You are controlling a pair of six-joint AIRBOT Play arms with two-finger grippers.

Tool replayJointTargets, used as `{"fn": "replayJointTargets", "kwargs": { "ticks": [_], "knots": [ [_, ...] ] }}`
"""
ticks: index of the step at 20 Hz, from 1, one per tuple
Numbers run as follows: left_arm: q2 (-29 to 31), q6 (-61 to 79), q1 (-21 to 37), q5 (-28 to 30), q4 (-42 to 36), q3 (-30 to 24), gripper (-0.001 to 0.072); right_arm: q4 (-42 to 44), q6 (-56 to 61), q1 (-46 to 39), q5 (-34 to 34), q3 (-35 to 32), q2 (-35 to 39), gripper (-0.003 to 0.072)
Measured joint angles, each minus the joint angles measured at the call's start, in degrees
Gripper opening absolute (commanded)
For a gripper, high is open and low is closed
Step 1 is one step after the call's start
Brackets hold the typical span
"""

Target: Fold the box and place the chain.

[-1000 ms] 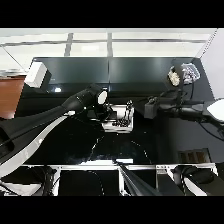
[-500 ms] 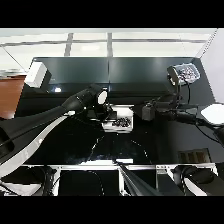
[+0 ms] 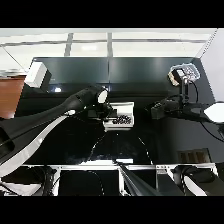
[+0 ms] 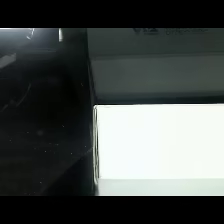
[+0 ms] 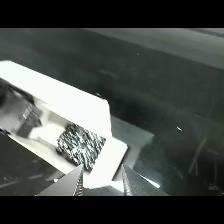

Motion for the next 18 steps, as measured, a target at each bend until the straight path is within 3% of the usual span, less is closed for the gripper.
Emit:
{"fn": "replayJointTargets", "kwargs": {
  "ticks": [1, 2, 7, 11, 15, 18],
  "knots": [
    [0.0, -0.68, -0.04, -0.31, 0.11, 0.35, 0.0465, -0.5, 0.0, -0.2, 0.09, -0.02, 0.0, 0.0273],
    [0.02, -1.42, -0.04, -0.37, 0.37, 0.79, 0.0575, -0.85, 0.0, -0.31, 0.11, -0.02, 0.0, 0.0273],
    [1.84, -0.94, -0.04, -1.29, 2.54, 4.26, 0.0581, -1.68, 0.0, -0.57, 0.35, -0.02, 0.0, 0.0273],
    [8.7, 2.16, 0.17, -6.23, 13.11, 3.41, 0.0581, -1.86, 0.04, -0.57, 0.37, -0.02, 0.0, 0.0273],
    [16.96, 2.86, 6.64, -7.82, 21.09, -7.17, 0.0581, -1.9, 0.22, -0.57, 0.39, -0.02, 0.0, 0.0273],
    [21.0, 5.88, 16.09, -0.74, 11.82, -18.25, 0.0582, -1.9, 0.28, -0.57, 0.39, -0.02, 0.0, 0.0272]
  ]
}}
